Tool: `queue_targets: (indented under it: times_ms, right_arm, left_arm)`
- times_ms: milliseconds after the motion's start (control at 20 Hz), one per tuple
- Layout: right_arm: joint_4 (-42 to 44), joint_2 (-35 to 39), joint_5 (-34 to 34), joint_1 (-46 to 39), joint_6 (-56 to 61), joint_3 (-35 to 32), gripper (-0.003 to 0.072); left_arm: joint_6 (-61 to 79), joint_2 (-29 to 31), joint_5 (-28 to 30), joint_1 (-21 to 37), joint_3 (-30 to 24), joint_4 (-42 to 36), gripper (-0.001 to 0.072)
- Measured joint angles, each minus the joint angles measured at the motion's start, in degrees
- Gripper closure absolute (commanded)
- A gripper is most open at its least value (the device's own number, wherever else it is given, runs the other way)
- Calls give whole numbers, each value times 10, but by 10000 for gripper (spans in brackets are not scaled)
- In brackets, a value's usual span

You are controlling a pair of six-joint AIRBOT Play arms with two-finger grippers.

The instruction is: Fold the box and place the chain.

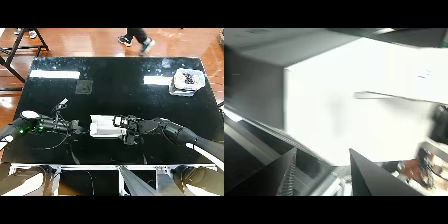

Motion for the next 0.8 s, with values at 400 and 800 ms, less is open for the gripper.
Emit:
queue_targets:
  times_ms: [400,800]
  right_arm:
    - [0,0,0,0,0,0,450]
    - [-1,0,2,0,2,0,449]
  left_arm:
    - [4,0,-37,-7,23,-7,242]
    - [-43,31,22,-55,24,21,290]
